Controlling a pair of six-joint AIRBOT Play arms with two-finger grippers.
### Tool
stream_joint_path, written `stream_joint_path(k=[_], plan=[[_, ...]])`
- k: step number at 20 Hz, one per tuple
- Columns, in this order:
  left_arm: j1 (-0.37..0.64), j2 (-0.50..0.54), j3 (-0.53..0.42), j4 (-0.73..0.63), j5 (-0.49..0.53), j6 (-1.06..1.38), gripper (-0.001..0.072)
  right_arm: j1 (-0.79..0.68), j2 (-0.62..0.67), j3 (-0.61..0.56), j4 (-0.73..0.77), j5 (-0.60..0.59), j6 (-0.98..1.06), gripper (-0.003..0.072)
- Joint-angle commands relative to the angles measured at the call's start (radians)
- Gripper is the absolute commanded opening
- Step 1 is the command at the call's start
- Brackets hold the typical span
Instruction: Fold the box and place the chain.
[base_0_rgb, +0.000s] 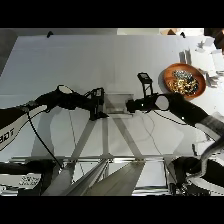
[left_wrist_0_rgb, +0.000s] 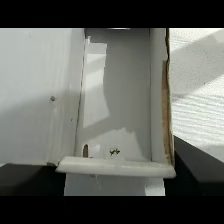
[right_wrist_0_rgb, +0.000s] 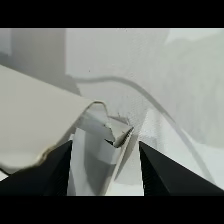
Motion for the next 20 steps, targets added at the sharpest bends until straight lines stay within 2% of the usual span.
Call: stream_joint_path(k=[1,6,8,10,11,14,20], plan=[[0.0,0.0,0.0,0.0,0.001,0.0,0.0277,0.048,-0.085,0.062,-0.138,0.084,0.143,0.0476],[0.001,0.0,0.0,0.0,0.001,0.0,0.0277,0.101,-0.175,0.149,-0.335,0.106,0.409,0.047],[0.001,0.0,0.0,0.0,0.001,0.0,0.0277,0.111,-0.195,0.176,-0.386,0.157,0.483,0.0467],[0.001,0.0,0.0,0.0,0.001,0.0,0.0277,0.122,-0.208,0.198,-0.449,0.237,0.526,0.0413],[0.0,0.0,0.0,0.0,0.001,0.0,0.0277,0.127,-0.209,0.208,-0.483,0.276,0.55,0.0413],[0.001,0.0,0.0,0.0,0.001,0.0,0.0277,0.127,-0.209,0.235,-0.493,0.312,0.612,0.0412],[0.001,0.0,0.0,0.0,0.001,0.0,0.0277,0.128,-0.214,0.242,-0.407,0.223,0.661,0.0425]])
